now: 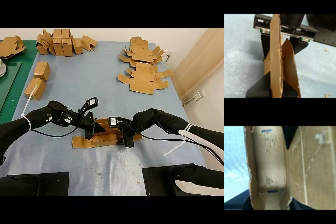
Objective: Fold the box.
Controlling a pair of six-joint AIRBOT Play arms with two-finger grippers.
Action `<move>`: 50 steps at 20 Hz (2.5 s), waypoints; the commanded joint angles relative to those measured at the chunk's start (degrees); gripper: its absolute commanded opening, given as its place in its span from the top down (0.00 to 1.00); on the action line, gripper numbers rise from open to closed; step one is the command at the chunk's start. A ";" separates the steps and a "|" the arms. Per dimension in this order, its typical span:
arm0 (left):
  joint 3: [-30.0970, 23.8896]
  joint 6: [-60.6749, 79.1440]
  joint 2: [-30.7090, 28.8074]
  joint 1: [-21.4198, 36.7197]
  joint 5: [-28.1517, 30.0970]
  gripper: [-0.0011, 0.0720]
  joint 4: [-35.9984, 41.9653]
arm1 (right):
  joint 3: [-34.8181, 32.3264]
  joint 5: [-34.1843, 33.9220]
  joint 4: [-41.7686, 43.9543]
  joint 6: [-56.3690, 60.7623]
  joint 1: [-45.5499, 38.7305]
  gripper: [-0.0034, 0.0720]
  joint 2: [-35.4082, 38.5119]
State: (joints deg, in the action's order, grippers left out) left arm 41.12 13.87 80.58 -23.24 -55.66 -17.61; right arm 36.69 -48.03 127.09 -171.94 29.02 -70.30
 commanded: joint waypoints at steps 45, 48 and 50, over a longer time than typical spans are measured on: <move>3.96 -67.38 -12.68 -7.54 -1.42 0.97 -10.43 | 0.02 0.00 0.00 0.00 0.02 0.37 0.02; 3.96 -69.55 -11.08 -5.92 8.94 0.97 -9.33 | 0.02 -0.02 0.02 0.00 0.02 0.37 0.02; 3.93 -70.71 -8.94 -4.61 11.43 0.97 -9.42 | 0.02 -0.02 0.02 0.00 0.02 0.37 0.02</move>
State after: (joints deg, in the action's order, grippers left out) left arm 45.10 -54.50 69.63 -28.67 -52.01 -28.73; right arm 36.69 -48.05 127.09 -171.94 29.02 -70.30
